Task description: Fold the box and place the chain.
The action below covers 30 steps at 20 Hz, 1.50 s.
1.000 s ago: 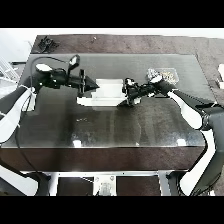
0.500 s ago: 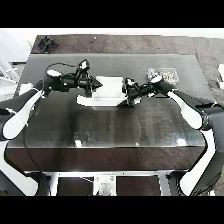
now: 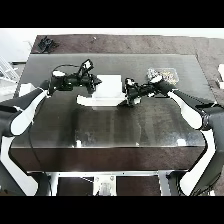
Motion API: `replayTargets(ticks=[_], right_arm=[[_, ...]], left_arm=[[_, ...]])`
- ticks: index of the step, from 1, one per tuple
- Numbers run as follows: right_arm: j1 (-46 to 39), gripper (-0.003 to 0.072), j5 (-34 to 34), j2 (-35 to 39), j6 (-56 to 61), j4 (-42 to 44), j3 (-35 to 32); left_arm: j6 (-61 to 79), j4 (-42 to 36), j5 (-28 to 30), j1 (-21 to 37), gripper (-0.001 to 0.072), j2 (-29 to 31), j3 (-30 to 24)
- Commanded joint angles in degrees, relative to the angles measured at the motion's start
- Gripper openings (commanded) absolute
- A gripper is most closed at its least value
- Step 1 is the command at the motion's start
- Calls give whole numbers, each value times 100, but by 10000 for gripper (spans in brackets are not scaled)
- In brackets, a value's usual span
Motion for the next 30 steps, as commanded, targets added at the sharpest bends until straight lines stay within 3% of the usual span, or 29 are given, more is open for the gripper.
replayTargets(ticks=[1,9,25,27,30], right_arm=[[-2,595,4,-2,0,0,-2],[-2,595,4,-2,0,0,-2],[-2,595,4,-2,0,0,-2],[-2,595,4,-2,0,0,-2],[-2,595,4,-2,0,0,-2]], left_arm=[[-94,63,68,0,21,-76,26],[-295,693,-94,0,20,-76,26],[-243,780,-234,-85,19,-22,114],[-260,772,-509,-13,18,166,293],[-601,785,-1412,369,21,649,372]])
